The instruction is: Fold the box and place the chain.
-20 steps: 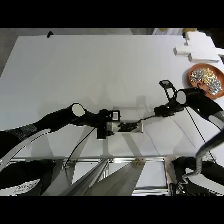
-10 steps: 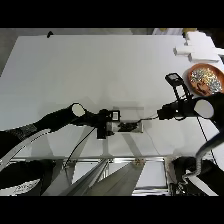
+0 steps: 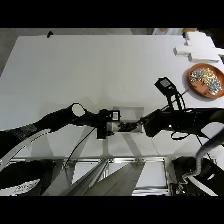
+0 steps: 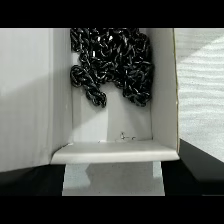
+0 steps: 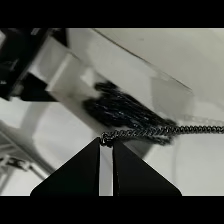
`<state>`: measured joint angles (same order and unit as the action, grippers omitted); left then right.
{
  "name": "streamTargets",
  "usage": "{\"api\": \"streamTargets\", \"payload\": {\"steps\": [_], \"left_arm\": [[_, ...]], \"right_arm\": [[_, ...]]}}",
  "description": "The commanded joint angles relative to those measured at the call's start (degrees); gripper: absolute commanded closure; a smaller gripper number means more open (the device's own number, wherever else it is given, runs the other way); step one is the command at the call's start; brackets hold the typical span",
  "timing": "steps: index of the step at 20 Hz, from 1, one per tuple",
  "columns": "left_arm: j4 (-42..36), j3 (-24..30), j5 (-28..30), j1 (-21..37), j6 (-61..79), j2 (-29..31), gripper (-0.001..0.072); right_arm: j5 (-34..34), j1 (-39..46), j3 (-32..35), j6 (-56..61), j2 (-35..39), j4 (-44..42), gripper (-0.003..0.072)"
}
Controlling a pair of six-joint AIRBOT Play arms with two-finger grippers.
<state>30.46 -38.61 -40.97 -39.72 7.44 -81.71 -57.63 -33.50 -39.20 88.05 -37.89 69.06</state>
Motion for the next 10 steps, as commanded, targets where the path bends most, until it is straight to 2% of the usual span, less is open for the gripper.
{"api": "streamTargets", "payload": {"steps": [1, 6, 10], "left_arm": [[0.0, 0.02, 0.0, 0.0, 0.02, 0.02, 0.053], [0.0, 0.02, 0.0, 0.0, 0.02, 0.02, 0.053], [0.0, 0.02, 0.02, 0.0, 0.02, 0.02, 0.053]], "right_arm": [[5.55, -4.74, 0.22, -0.02, 0.37, -4.72, 0.0668], [10.51, -7.85, 0.35, 0.0, -0.42, -6.97, 0.0668], [13.6, -7.87, 2.62, -0.02, -5.35, -4.55, 0.0667]]}}
